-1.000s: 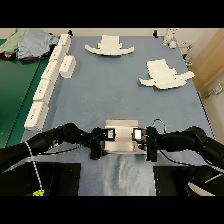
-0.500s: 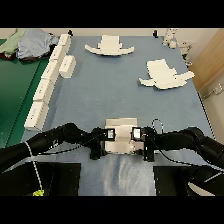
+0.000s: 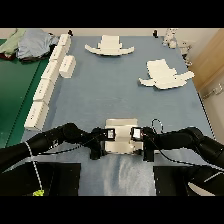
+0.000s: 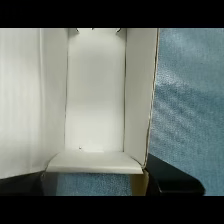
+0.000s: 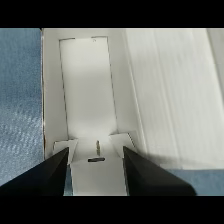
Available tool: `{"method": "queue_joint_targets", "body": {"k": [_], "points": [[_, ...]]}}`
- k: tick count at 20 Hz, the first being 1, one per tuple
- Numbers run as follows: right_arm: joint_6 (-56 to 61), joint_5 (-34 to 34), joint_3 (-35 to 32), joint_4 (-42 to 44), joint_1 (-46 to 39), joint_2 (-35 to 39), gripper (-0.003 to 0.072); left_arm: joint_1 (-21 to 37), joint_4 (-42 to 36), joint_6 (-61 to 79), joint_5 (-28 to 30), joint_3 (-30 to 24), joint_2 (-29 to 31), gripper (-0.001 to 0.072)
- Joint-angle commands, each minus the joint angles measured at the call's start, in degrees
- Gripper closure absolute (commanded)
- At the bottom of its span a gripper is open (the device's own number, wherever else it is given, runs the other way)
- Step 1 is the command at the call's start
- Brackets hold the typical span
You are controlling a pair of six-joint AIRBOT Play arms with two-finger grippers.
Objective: Fold the box.
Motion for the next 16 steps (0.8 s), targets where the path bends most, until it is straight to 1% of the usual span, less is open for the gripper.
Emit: {"method": "queue_joint_targets", "body": {"k": [1,2,3,4,5,6,9,12,13,14,16], "points": [[1.5,-0.1,0.0,-0.7,0.0,0.2,0.0149,0.0,0.0,0.0,0.0,0.0,0.0,0.0289],[3.9,-0.5,0.0,-2.1,0.0,0.3,0.0270,0.0,0.0,0.0,0.0,0.0,0.0,0.0288],[7.6,-1.4,0.2,-4.1,0.0,0.5,0.0424,0.0,0.0,0.0,0.0,0.0,0.0,0.0289],[14.3,-2.8,0.8,-7.2,0.0,0.8,0.0556,0.0,0.0,0.0,0.0,0.0,0.0,0.0288],[23.3,-4.4,1.7,-11.4,0.0,1.1,0.0660,0.0,0.0,0.0,0.0,0.0,0.0,0.0288],[33.6,-6.5,3.0,-16.8,0.0,1.6,0.0681,0.0,0.0,0.0,0.0,0.0,0.0,0.0289],[60.3,-17.7,7.9,-33.2,-0.2,3.8,0.0682,0.0,0.0,0.0,0.0,0.0,0.0,0.0288],[93.7,-31.1,10.3,-57.6,-2.8,5.9,0.0681,0.0,0.0,0.0,0.0,0.0,0.0,0.0289],[100.9,-35.5,10.3,-60.9,-5.4,5.8,0.0682,0.0,0.0,0.0,0.0,0.0,0.0,0.0288],[101.3,-37.1,10.3,-59.5,-8.5,5.4,0.0682,0.0,0.0,0.0,0.0,0.0,0.0,0.0288],[97.7,-35.1,9.8,-50.5,-15.8,3.2,0.0682,0.0,0.0,0.0,0.0,0.0,0.0,0.0288]]}}
